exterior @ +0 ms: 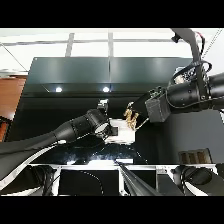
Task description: Fold the box and place the chain.
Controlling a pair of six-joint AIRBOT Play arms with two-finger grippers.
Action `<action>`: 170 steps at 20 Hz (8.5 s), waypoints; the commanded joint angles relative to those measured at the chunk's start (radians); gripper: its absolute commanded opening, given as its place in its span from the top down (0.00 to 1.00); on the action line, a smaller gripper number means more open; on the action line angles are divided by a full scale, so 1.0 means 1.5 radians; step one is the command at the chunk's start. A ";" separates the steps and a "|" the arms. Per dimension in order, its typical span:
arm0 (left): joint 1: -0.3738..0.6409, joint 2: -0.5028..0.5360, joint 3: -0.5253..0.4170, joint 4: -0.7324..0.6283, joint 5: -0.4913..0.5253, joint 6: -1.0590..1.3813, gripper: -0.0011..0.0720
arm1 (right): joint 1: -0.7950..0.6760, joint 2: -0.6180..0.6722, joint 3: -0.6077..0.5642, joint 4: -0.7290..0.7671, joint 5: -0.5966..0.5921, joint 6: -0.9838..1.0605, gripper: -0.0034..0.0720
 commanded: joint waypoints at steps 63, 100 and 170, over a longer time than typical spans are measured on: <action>0.000 0.000 0.000 -0.015 0.003 0.018 0.94 | -0.390 -0.491 -0.097 -0.507 -0.402 0.146 0.24; 0.000 0.000 0.000 -0.015 0.002 0.018 0.94 | -0.403 -0.376 -0.235 -0.350 -0.560 -0.043 0.46; 0.000 0.000 0.000 -0.020 0.002 0.017 0.94 | -0.188 0.042 -0.614 -0.112 -0.410 -0.746 0.01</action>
